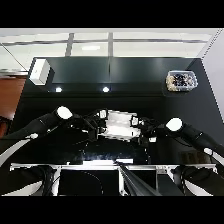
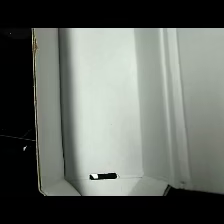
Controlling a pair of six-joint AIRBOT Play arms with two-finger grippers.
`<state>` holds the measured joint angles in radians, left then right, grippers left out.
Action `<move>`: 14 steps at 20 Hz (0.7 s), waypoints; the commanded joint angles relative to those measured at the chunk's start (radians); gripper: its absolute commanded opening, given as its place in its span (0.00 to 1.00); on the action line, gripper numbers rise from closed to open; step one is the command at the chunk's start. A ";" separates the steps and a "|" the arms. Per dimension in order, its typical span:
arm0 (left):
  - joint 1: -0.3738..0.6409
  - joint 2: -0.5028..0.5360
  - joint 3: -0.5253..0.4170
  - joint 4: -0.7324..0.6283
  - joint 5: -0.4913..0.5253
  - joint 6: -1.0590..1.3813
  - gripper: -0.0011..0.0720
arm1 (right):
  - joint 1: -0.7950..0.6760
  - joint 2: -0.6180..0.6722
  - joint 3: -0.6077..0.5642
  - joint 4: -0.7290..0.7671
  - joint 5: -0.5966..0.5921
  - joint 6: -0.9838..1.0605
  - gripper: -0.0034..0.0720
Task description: Fold the box and place the chain.
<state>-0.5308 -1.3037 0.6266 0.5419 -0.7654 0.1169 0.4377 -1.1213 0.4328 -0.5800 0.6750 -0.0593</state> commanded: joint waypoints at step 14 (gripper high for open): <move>-0.006 -0.015 0.000 -0.031 0.005 0.014 0.45 | 0.001 0.001 0.001 0.003 -0.002 0.002 0.66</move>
<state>-0.5350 -1.3182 0.6266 0.5003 -0.7601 0.1322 0.4377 -1.1213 0.4328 -0.5785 0.6724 -0.0570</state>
